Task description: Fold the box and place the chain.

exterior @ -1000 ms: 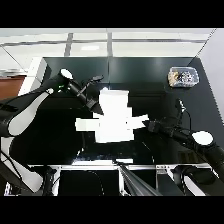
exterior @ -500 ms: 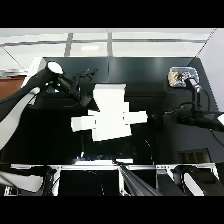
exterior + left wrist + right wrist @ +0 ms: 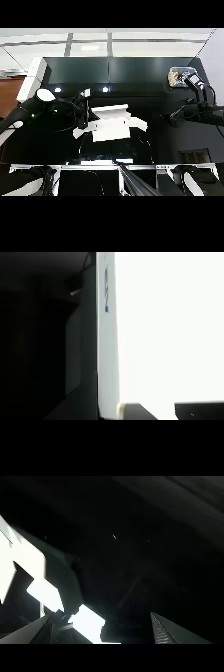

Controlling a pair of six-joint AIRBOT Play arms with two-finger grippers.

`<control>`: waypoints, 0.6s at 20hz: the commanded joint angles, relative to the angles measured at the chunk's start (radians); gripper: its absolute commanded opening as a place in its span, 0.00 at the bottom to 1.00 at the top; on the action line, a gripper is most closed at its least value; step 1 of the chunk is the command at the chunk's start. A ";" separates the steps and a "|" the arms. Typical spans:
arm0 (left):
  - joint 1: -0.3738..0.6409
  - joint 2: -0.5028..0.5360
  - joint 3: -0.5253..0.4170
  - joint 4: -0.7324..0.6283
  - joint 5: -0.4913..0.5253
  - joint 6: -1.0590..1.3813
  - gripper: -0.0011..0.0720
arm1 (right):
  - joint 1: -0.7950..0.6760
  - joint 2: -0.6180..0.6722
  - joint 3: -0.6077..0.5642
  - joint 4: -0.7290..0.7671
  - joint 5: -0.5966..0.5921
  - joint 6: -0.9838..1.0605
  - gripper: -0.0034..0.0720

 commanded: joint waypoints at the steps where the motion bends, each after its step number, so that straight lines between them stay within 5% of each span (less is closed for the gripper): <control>1: -0.062 -0.024 -0.030 -0.063 0.112 0.177 0.05 | -0.001 0.000 -0.063 0.158 -0.041 -0.231 0.99; 6: -0.100 -0.111 -0.027 -0.064 0.176 0.177 0.05 | 0.134 -0.001 -0.178 0.224 -0.181 -0.407 0.99; 12: -0.098 -0.125 -0.027 -0.064 0.208 0.176 0.05 | 0.361 -0.075 -0.186 0.149 -0.385 -0.419 0.99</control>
